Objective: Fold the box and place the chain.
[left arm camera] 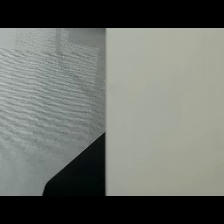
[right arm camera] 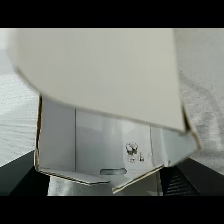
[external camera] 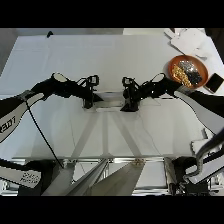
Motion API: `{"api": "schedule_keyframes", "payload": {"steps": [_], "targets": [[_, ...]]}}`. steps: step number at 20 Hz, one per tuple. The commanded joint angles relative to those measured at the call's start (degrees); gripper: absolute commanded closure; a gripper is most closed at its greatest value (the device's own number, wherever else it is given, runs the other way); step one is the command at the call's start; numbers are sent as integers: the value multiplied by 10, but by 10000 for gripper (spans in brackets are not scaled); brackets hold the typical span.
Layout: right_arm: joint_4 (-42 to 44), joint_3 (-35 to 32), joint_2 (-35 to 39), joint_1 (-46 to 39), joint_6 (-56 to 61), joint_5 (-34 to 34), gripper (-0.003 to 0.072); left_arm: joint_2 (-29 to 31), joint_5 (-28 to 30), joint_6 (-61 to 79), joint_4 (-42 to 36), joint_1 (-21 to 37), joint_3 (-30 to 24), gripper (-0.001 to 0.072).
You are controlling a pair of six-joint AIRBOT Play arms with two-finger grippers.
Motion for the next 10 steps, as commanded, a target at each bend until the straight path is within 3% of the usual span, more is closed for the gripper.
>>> {"api": "schedule_keyframes", "payload": {"steps": [1, 6, 8, 10], "targets": [[0, 0, 0, 1, 0, -1, -5, 0, 0, 0, 0, 0, 0, 697], [0, 0, 0, 1, 0, -3, 61, 0, 0, 0, 0, 0, 0, 697], [0, 0, 0, 1, 0, -3, 154, 0, 0, 0, 0, 0, 0, 697], [0, 0, 0, 1, 0, -3, 158, 0, 0, 0, 0, 0, 0, 697]]}}
